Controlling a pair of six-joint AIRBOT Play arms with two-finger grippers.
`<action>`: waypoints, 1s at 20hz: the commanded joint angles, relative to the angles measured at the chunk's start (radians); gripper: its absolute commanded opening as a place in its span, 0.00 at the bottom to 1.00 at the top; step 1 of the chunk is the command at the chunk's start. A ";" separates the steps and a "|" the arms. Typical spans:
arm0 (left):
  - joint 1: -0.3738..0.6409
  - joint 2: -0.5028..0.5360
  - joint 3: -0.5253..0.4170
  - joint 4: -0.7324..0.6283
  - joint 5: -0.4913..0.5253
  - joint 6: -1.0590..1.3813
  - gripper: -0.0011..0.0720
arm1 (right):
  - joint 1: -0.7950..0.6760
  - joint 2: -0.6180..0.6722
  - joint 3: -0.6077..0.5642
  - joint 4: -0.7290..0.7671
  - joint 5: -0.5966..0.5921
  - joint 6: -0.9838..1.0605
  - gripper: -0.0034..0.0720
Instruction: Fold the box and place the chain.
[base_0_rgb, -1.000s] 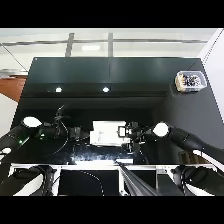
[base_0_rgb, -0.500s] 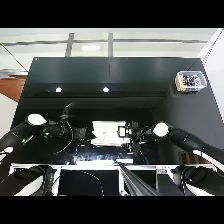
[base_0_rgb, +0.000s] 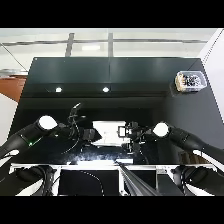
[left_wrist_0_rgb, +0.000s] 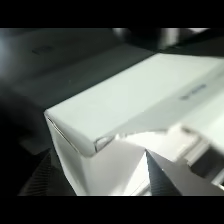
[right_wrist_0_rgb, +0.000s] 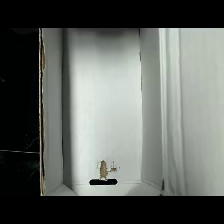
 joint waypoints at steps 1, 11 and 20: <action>-0.111 0.000 0.069 0.273 0.051 -0.347 0.86 | 0.000 0.000 0.000 0.000 0.000 0.000 0.68; -0.268 -0.005 0.168 0.627 -0.076 -0.843 0.75 | 0.000 0.000 0.000 0.000 0.000 0.000 0.68; -0.366 -0.130 0.261 0.728 -0.129 -0.989 0.67 | 0.000 0.000 0.000 0.000 -0.001 0.000 0.68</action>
